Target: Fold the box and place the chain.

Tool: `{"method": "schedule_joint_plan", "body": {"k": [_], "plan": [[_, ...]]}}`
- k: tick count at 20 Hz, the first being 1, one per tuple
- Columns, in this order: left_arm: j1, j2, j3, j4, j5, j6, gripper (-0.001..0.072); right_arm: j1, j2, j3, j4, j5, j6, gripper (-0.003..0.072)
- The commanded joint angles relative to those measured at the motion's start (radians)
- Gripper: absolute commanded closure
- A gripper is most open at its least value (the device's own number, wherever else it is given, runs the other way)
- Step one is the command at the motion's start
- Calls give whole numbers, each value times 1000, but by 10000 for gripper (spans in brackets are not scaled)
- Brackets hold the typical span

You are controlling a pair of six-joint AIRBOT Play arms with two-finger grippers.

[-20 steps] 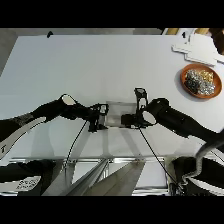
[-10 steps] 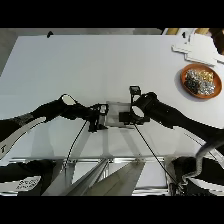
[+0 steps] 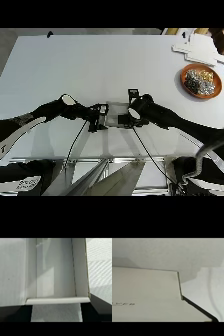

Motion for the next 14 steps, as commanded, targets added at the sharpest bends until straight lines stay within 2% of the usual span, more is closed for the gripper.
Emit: {"method": "schedule_joint_plan", "body": {"k": [1, 2, 3, 6, 7, 8, 9, 14], "plan": [[0, 1, 1, 0, 1, 0, 557, 5, -8, 1, -2, 0, 25, 520], [0, 1, 1, 0, 1, 0, 557, 5, -8, 1, -2, 0, 25, 540], [0, 1, 1, 0, 1, 0, 557, 5, -8, 1, -2, 0, 25, 659], [0, 1, 1, 0, 1, 0, 557, 5, -8, 1, -2, 3, 25, 668], [0, 1, 1, 0, 1, 0, 557, 4, -8, 1, -3, 3, 24, 654], [0, 1, 1, 0, 1, 0, 557, 4, -8, 1, -3, 3, 24, 540], [0, 1, 1, 0, 1, 0, 557, 4, -8, 1, -4, 3, 24, 479], [0, 1, 1, 0, 1, 0, 557, 4, -5, 1, -47, 56, 24, 479]]}}
